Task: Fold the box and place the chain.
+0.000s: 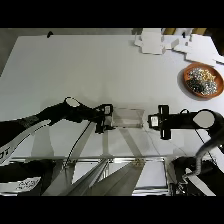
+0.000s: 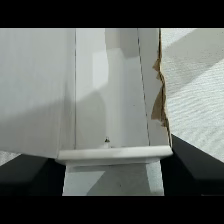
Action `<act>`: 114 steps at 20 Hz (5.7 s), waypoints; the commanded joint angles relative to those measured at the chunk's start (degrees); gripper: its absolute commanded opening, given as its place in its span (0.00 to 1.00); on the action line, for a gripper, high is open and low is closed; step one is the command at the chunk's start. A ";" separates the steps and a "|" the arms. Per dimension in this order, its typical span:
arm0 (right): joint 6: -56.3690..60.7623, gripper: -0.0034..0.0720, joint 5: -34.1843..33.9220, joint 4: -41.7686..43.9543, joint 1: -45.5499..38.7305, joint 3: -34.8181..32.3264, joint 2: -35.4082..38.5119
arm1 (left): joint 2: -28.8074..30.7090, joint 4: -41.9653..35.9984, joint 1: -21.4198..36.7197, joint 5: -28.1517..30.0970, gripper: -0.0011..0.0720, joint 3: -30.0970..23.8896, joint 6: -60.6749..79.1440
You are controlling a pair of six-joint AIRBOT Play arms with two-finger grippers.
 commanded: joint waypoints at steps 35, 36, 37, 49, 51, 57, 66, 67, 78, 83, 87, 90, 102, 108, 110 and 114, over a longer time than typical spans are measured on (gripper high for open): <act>8.87 0.43 -4.15 12.28 -4.63 -2.19 -8.48 | 0.02 0.00 0.04 0.02 0.07 0.02 -0.02; 11.26 0.43 -3.23 12.15 -5.49 -2.19 -6.99 | 0.02 0.00 0.04 0.02 0.07 0.02 -0.02; 14.53 0.41 -2.73 12.15 -6.14 -2.19 -5.62 | 0.02 0.00 0.04 0.00 0.07 0.02 -0.02; 64.26 0.06 -2.36 -3.13 -19.54 3.23 -8.50 | 0.02 0.00 0.04 0.02 0.07 0.02 -0.02; 69.79 0.06 -0.09 -7.26 -19.61 3.13 -10.19 | 0.02 0.00 0.04 0.00 0.07 0.02 0.00; 70.01 0.06 4.13 0.04 -17.62 2.91 -15.91 | 0.02 0.00 0.04 0.02 0.07 0.02 -0.02; 67.25 0.06 6.38 7.52 -10.62 2.56 -20.70 | 0.02 0.00 0.04 0.00 0.07 0.02 -0.02; 66.53 0.08 6.88 8.35 -10.62 2.58 -20.57 | 0.02 0.00 0.04 0.02 0.07 0.02 -0.02; 66.07 0.43 9.46 12.66 -9.03 2.56 -13.33 | 0.02 0.00 0.04 0.02 0.07 0.02 -0.02; 66.34 0.44 8.87 12.61 -6.58 2.56 -12.11 | 0.02 0.00 0.04 0.02 0.07 0.02 -0.02; 70.31 0.44 4.59 12.55 -5.97 2.56 -12.28 | 0.02 0.00 0.04 0.02 0.07 0.02 0.00; 77.70 0.49 -1.07 10.03 -1.49 2.64 -12.35 | 0.02 0.00 0.04 0.00 0.07 0.02 -0.02; 112.15 0.49 -5.95 -11.78 15.08 9.62 -18.38 | 0.02 0.00 0.04 0.02 0.07 0.02 -0.02; 126.88 0.42 -3.87 -21.35 20.70 13.16 -22.12 | 0.02 0.00 0.04 0.02 0.07 0.02 0.00; 132.21 0.42 -2.25 -24.90 22.60 14.97 -24.30 | 0.02 0.00 0.04 0.00 0.07 0.02 -0.02; 135.23 0.33 1.31 -29.42 25.57 19.56 -27.50 | 0.02 0.00 0.04 0.00 0.07 0.02 -0.02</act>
